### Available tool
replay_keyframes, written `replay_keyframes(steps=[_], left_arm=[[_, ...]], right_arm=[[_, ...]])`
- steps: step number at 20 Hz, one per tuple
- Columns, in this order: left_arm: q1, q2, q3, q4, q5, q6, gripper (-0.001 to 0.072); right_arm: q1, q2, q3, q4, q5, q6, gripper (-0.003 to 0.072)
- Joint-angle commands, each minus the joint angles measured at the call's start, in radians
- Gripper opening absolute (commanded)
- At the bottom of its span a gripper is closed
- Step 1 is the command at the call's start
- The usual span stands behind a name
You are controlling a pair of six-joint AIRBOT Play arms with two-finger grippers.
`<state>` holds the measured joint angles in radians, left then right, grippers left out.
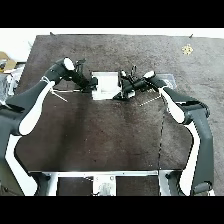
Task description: Fold the box and place the chain.
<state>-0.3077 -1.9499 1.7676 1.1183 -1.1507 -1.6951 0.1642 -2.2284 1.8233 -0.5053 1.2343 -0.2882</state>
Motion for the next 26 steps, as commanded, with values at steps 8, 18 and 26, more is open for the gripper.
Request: replay_keyframes(steps=[8,18,26], left_arm=[[-0.139,-0.067,0.150,0.414,-0.089,-0.297,0.0248],[-0.186,-0.153,0.225,0.568,-0.134,-0.375,0.0248],[-0.193,-0.176,0.249,0.572,-0.142,-0.404,0.0007]], right_arm=[[0.001,0.000,0.000,0.000,0.000,0.000,0.0439],[0.001,0.000,0.000,0.000,0.000,0.000,0.0439],[0.001,0.000,0.000,0.001,0.000,0.000,0.0439]])
